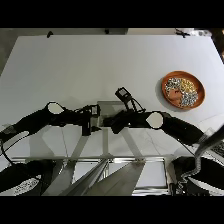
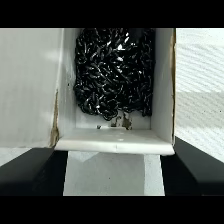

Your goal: Fold the box and place the chain.

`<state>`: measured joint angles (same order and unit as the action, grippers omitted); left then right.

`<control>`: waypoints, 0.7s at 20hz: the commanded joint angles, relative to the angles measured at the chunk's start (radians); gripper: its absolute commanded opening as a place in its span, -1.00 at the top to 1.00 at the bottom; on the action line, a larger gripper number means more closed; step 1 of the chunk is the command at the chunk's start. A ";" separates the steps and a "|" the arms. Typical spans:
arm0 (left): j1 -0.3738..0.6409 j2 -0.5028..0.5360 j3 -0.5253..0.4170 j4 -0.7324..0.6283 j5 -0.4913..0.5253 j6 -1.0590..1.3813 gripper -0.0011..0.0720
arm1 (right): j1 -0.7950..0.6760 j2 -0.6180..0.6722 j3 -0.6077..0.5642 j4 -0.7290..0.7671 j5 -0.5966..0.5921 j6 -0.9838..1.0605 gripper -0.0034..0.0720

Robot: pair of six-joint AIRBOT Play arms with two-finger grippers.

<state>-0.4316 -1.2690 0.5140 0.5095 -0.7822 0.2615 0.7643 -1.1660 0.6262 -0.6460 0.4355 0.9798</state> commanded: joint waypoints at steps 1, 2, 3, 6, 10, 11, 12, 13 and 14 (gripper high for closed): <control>0.000 0.000 0.000 0.000 0.000 0.000 0.73 | -0.041 0.061 0.001 -0.023 0.040 0.014 0.36; 0.000 0.000 0.000 0.000 0.000 0.000 0.73 | -0.066 0.100 0.001 -0.065 0.073 0.014 0.36; 0.000 0.000 0.000 0.000 0.000 0.000 0.73 | -0.093 0.138 0.001 -0.118 0.114 0.014 0.40; 0.000 0.000 0.000 0.000 0.000 0.000 0.73 | -0.198 0.239 0.001 -0.330 0.303 0.011 0.40; 0.000 0.000 0.000 0.000 0.000 0.000 0.73 | -0.301 0.254 -0.015 -0.577 0.444 -0.093 0.72; 0.000 0.000 0.000 0.000 0.000 0.000 0.73 | -0.304 0.254 -0.034 -0.573 0.426 -0.188 0.72; 0.000 0.000 0.000 0.000 0.000 0.000 0.73 | -0.304 0.254 -0.055 -0.557 0.402 -0.290 0.72; 0.000 0.000 0.000 0.000 0.000 0.000 0.73 | -0.304 0.254 -0.077 -0.531 0.379 -0.399 0.69; 0.000 0.000 0.000 0.000 0.000 0.000 0.73 | -0.304 0.254 -0.102 -0.504 0.352 -0.507 0.47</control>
<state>-0.4316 -1.2690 0.5140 0.5095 -0.7822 0.2615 0.4793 -0.9195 0.5724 -1.1370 0.8059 0.7490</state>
